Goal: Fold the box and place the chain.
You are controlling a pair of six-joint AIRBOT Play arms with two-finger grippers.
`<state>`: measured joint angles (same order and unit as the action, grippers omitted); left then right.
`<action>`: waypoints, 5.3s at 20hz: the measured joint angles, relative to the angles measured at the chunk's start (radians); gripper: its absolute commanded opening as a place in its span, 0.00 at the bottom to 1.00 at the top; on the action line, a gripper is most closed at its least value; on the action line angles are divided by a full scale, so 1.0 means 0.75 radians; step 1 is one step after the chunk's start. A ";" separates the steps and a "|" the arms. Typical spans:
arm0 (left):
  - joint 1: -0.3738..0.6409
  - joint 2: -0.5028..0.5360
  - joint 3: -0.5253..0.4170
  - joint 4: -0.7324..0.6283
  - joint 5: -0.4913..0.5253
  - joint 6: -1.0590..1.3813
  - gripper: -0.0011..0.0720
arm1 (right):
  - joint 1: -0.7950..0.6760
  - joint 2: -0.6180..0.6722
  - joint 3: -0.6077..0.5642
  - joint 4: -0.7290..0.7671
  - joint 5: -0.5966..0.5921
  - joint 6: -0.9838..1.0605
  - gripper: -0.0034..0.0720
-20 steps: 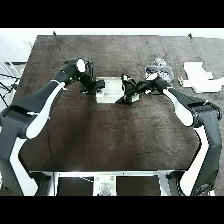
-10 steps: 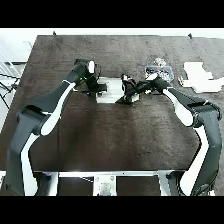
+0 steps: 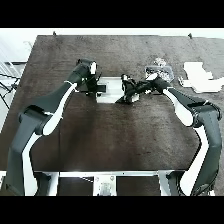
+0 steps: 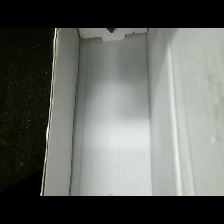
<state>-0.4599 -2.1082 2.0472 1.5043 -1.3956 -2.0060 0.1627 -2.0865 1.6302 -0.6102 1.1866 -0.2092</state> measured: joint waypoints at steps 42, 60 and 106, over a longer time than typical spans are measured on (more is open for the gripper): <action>0.003 0.093 -0.069 -0.061 0.048 0.135 0.75 | -0.001 -0.001 0.000 -0.001 0.001 -0.002 0.72; 0.002 0.040 -0.072 -0.004 0.114 -0.007 0.04 | 0.001 -0.001 0.000 0.003 -0.004 0.003 0.72; 0.250 0.519 -0.013 -0.427 -0.062 1.152 0.75 | -0.001 -0.002 0.000 -0.001 0.001 -0.002 0.72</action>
<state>-0.2722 -1.7191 2.0373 1.1839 -1.4422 -1.1419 0.1619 -2.0876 1.6302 -0.6109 1.1870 -0.2104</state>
